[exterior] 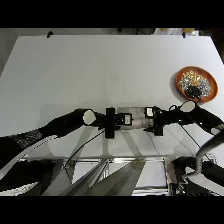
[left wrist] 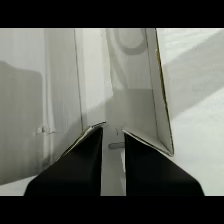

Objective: Fold the box and place the chain.

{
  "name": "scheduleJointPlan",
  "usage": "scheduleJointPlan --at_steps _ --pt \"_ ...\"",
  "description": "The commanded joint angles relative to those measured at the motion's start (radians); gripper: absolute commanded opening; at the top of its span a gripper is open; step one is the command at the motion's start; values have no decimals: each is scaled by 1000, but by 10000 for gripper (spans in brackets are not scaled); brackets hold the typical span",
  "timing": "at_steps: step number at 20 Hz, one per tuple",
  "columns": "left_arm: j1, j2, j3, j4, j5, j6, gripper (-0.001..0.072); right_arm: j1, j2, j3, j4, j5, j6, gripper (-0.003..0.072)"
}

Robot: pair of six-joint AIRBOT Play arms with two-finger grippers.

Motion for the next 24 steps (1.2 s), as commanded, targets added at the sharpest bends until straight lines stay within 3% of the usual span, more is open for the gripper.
scheduleJointPlan --at_steps 1,2,7,9,13,14,15,17,18,20,24 --pt "-8 -7 0 -31 10 0 203 0 0 1 1 0 1 396" --pt "-8 -7 0 -35 14 0 271 0 0 1 1 0 1 396" --pt "-8 -7 0 -43 14 0 305 0 0 1 1 0 1 396" --pt "-8 -7 0 -43 14 0 423 0 0 1 1 0 1 396" --pt "-8 -7 0 -43 13 0 442 0 0 1 1 0 1 396" --pt "-8 -7 0 -42 13 0 427 0 0 1 1 0 1 396" --pt "-6 -5 0 -42 11 -10 361 0 0 1 1 0 1 396" --pt "3 13 0 -34 -16 -37 117 0 0 1 1 0 1 396" --pt "13 29 0 -19 -33 -60 65 0 0 1 1 0 1 396" --pt "35 70 0 37 -64 -153 3 0 0 0 1 0 1 396" --pt "82 173 0 279 -133 -559 5 0 0 1 1 0 1 396"
